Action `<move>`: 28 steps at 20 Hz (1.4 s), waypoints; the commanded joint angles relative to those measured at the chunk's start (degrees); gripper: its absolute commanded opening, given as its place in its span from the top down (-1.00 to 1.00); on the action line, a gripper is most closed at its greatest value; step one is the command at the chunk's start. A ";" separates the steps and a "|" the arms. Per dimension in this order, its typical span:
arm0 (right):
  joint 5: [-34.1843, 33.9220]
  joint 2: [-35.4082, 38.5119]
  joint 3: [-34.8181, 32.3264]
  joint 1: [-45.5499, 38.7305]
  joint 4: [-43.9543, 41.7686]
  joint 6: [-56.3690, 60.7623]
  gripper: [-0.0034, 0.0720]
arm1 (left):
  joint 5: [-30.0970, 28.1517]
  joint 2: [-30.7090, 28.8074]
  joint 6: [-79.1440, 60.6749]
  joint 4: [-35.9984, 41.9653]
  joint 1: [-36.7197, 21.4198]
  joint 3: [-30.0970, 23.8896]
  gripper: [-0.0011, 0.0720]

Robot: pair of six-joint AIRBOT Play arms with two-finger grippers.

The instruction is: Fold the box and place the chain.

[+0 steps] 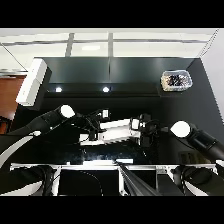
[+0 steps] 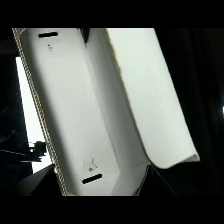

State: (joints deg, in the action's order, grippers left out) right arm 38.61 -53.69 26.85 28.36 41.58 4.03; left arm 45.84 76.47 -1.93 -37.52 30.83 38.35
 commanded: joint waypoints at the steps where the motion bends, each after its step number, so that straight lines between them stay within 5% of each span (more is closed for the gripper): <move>1: 1.66 -0.02 0.94 -2.27 -0.22 0.02 -0.91 | 0.26 0.00 -0.70 -0.02 0.02 0.04 0.89; 13: 7.08 -2.86 -1.79 -2.14 -9.11 -6.40 -0.91 | 0.50 -0.83 -2.82 -1.20 0.04 0.07 0.89; 19: 4.59 -8.76 -3.43 -2.16 -14.16 -19.74 -0.91 | 0.46 -0.83 -2.80 -1.22 0.02 0.07 0.89; 28: 2.27 -10.86 -3.34 -2.10 -14.58 -19.93 -0.91 | 0.48 -0.83 -2.80 -1.22 0.04 0.07 0.89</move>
